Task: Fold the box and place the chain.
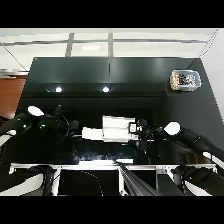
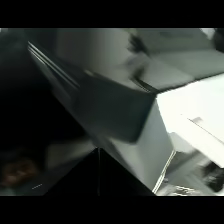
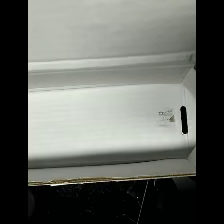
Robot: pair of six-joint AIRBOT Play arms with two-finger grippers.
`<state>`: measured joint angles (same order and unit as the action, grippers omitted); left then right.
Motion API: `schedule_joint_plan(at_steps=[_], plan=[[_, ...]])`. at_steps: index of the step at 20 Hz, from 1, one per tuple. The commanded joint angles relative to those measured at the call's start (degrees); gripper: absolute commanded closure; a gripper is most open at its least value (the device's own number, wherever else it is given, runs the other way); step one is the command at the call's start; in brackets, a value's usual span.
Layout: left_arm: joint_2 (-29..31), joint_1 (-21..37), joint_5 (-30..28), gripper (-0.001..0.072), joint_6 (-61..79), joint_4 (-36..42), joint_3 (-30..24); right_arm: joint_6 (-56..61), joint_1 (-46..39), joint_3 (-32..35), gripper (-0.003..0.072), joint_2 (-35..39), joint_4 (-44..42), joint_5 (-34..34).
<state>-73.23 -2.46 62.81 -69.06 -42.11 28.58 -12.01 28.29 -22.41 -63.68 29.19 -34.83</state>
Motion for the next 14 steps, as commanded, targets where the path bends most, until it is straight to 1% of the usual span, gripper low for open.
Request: schedule_joint_plan(at_steps=[1,5,7,8,9,10,11,13,14], plan=[[-4.7,-4.8,-0.4,0.0681,3.4,8.7,-1.2,0.0,0.0,0.0,0.0505,0.0,0.0,0.0],[-4.0,-9.1,-1.0,0.0681,13.9,19.8,-0.8,0.0,0.0,0.0,0.0505,0.0,0.0,0.0],[-1.8,-9.6,-1.8,0.0678,14.6,20.3,0.1,0.0,0.0,0.0,0.0506,0.0,0.0,0.0],[-0.3,-9.3,-1.9,0.0638,14.6,19.8,0.6,0.0,0.0,0.0,0.0505,0.0,0.0,0.0],[1.0,-9.1,-1.8,0.0462,14.6,19.4,1.0,0.0,0.0,0.0,0.0506,0.0,0.0,0.0],[2.3,-9.1,-1.6,0.0119,14.6,18.4,1.5,0.0,0.0,0.0,0.0505,0.0,0.0,0.0],[3.1,-9.1,-1.1,-0.0003,14.6,17.1,2.1,0.0,0.0,0.0,0.0506,0.0,0.0,0.0],[3.5,-9.5,0.5,-0.0003,14.6,16.7,3.0,0.0,0.0,0.0,0.0505,0.0,0.0,0.0],[3.5,-10.3,0.3,-0.0003,14.6,16.6,3.1,0.0,0.0,0.0,0.0505,0.0,0.0,0.0]])
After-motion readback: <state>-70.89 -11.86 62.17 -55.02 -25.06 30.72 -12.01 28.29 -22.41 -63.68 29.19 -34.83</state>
